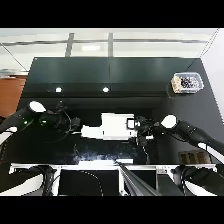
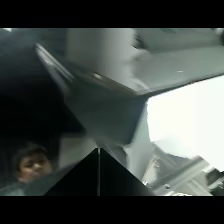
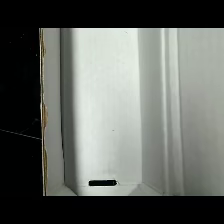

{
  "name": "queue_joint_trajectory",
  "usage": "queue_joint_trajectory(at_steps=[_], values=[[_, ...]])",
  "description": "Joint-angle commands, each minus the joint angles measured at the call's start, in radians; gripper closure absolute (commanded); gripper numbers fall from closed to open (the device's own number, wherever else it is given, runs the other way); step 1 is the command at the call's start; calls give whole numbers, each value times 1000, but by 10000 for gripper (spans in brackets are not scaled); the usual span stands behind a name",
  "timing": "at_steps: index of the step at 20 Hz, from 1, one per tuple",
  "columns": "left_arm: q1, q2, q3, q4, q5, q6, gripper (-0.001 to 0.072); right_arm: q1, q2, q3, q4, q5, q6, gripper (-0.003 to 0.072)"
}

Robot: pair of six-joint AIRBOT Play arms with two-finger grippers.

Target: Fold the box and place the chain.

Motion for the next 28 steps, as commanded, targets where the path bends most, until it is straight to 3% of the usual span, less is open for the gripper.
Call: queue_joint_trajectory(at_steps=[1,7,11,13,15,17,18,21,28], values=[[-75,-72,2,-126,34,51,683,1,-1,-1,1,2,0,272],[-130,-76,2,-148,16,125,682,1,-1,-1,1,2,0,273],[-115,-74,2,-289,-15,265,682,1,-1,-1,1,2,0,273],[-106,-69,2,-287,-27,282,675,1,-1,-1,1,2,0,272],[-101,-61,3,-284,-27,282,436,1,-1,-1,1,2,0,273],[-97,-47,3,-283,-33,282,96,1,-1,-1,1,2,0,273],[-95,-38,3,-278,-44,282,54,1,-1,-1,1,2,0,273],[-99,-12,3,-277,-68,282,55,1,-1,-1,1,2,0,273],[-208,-9,30,-301,32,270,58,1,-1,-1,1,2,0,273]])
